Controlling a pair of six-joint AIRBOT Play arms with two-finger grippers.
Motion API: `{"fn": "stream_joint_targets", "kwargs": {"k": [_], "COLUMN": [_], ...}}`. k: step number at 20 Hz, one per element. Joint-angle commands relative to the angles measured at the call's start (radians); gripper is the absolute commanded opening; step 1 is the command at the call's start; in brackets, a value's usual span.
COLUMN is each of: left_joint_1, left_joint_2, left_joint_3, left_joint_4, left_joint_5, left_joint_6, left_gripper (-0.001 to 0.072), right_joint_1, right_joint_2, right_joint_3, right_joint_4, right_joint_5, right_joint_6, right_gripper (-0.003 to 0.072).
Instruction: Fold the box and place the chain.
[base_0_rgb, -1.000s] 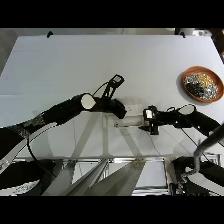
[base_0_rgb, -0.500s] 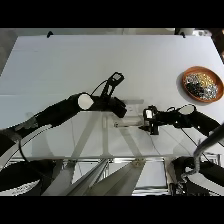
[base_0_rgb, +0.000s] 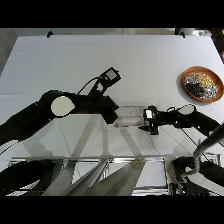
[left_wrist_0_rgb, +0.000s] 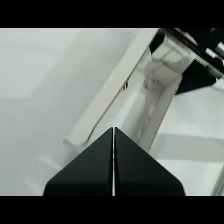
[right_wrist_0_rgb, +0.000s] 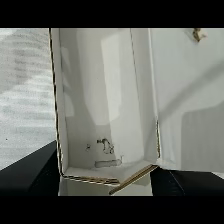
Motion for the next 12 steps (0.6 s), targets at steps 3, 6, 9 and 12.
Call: {"fn": "stream_joint_targets", "kwargs": {"k": [3, 6, 9, 12], "left_joint_1": [-0.032, -0.034, -0.028, -0.027], "left_joint_2": [0.01, -0.028, -0.09, -0.146], "left_joint_3": [-0.034, -0.072, -0.101, -0.116], "left_joint_4": [0.065, 0.064, 0.093, 0.143], "left_joint_5": [-0.065, -0.065, -0.039, -0.016], "left_joint_6": [-0.107, -0.107, -0.103, -0.107], "left_gripper": [0.0003, 0.0003, 0.0003, 0.0003], "right_joint_1": [-0.001, -0.001, -0.001, -0.001], "right_joint_2": [0.001, 0.001, 0.001, 0.001], "right_joint_3": [0.0, 0.0, 0.0, 0.0], "right_joint_4": [-0.002, -0.002, -0.002, -0.002], "right_joint_5": [0.0, 0.0, 0.0, 0.0], "right_joint_6": [0.0, 0.0, 0.0, 0.0], "right_gripper": [0.0413, 0.0413, 0.0413, 0.0413]}}
